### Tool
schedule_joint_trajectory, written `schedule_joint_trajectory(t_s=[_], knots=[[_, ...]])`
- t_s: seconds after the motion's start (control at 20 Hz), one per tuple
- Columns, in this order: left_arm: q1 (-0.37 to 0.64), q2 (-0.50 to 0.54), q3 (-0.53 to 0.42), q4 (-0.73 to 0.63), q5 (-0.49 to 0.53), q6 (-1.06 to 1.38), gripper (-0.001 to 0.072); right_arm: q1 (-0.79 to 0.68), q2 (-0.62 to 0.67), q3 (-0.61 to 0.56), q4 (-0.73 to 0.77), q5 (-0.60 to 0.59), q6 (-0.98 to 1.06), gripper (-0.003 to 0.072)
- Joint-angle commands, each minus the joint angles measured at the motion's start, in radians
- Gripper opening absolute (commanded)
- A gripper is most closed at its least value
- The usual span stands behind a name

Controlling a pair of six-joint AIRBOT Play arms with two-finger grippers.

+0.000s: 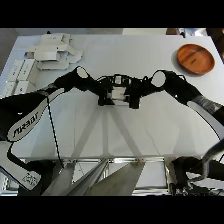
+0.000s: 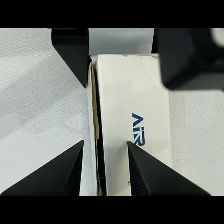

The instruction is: Fold the box and place the chain.

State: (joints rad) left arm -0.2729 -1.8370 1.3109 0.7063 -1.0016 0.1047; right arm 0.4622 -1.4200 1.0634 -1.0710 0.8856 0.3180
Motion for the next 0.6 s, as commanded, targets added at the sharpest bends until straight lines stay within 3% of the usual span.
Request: schedule_joint_trajectory(t_s=[0.0, 0.35, 0.55], knots=[[0.001, 0.0, 0.0, 0.002, 0.002, -0.001, 0.0584, 0.001, 0.006, 0.0, -0.005, 0.013, 0.001, 0.0347], [0.001, 0.0, 0.0, 0.002, 0.002, -0.001, 0.0584, -0.005, 0.064, 0.0, -0.023, 0.011, 0.081, 0.0338], [0.001, 0.0, 0.0, 0.002, 0.002, -0.001, 0.0584, -0.067, 0.094, 0.0, 0.039, 0.013, 0.179, 0.0337]])
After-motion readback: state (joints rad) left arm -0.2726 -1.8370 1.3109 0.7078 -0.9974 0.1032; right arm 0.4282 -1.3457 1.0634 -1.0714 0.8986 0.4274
